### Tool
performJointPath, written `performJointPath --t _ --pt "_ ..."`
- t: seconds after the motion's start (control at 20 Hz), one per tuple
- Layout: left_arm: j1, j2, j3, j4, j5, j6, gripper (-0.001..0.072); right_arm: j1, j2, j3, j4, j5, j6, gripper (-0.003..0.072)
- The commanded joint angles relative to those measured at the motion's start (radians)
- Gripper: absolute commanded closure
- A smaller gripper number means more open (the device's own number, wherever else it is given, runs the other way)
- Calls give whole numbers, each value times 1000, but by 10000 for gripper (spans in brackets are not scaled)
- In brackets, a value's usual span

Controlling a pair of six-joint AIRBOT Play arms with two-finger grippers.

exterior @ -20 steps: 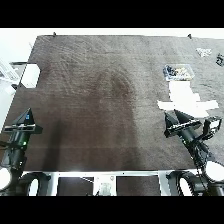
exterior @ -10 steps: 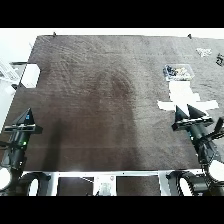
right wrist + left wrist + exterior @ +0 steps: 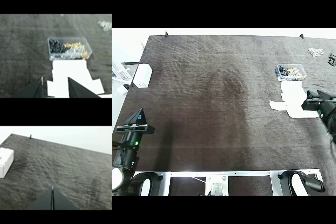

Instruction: Fold the box and place the chain.

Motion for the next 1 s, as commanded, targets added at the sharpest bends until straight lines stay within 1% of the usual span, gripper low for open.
performJointPath --t 0.0,0.05,0.1,0.2,0.3,0.35,0.45,0.55,0.7,0.8,0.95 --pt "0 1 0 0 0 0 688 -258 -291 262 -26 452 59 321" --pt "0 1 0 0 0 0 687 -316 -355 325 -25 498 58 321" --pt "0 1 0 0 0 0 688 -369 -402 376 -22 496 59 320" --pt "0 1 0 0 0 0 688 -460 -420 413 -21 508 99 320" --pt "0 1 0 0 0 0 688 -521 -428 436 -18 472 54 321" --pt "0 1 0 0 0 0 688 -550 -459 470 -31 502 55 321" --pt "0 1 0 0 1 0 688 -593 -578 573 -73 616 83 330" --pt "0 1 0 0 0 0 688 -615 -745 718 -175 771 181 329" --pt "0 1 0 0 1 0 688 -617 -969 972 -309 998 235 329" --pt "0 1 0 0 0 0 688 -616 -1115 1171 -364 1100 270 329" --pt "0 1 0 0 0 0 688 -603 -1313 1470 -406 1212 276 330"
